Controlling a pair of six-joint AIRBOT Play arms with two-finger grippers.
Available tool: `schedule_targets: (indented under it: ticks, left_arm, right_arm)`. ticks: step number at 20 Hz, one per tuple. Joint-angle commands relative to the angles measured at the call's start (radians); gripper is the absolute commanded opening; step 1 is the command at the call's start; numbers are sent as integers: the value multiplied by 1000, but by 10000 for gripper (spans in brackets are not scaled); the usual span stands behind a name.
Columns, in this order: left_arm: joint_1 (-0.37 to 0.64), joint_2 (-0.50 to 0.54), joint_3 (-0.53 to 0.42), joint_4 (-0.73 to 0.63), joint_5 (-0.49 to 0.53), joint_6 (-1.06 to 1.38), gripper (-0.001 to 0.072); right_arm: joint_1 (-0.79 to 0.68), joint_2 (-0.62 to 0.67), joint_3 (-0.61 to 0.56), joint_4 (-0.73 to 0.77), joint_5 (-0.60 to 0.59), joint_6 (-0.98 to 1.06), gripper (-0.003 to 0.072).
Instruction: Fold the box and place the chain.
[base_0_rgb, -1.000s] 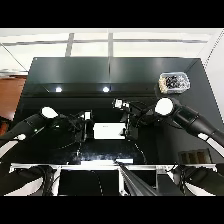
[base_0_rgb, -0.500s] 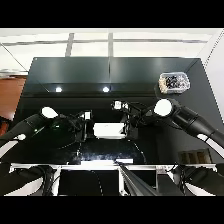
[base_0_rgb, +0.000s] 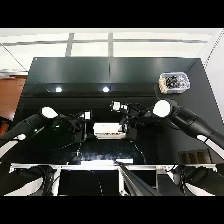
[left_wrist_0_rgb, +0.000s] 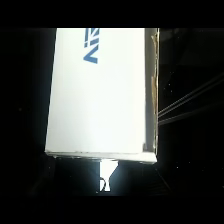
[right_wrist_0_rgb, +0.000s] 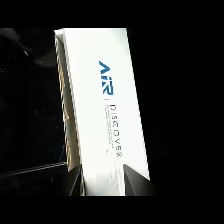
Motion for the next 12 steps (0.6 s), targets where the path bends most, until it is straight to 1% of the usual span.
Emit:
schedule_targets:
  ticks: [1, 4, 12]
  left_arm:
    - [0, -1, 1, 0, 0, 0, 377]
    - [0, -1, 1, 0, -1, 0, 377]
    - [0, -1, 1, 0, 0, 0, 377]
  right_arm:
    - [8, -1, 0, -1, -10, 18, 303]
    - [8, -1, 0, 0, -30, 18, 304]
    - [14, -20, -1, -2, -30, 22, 303]
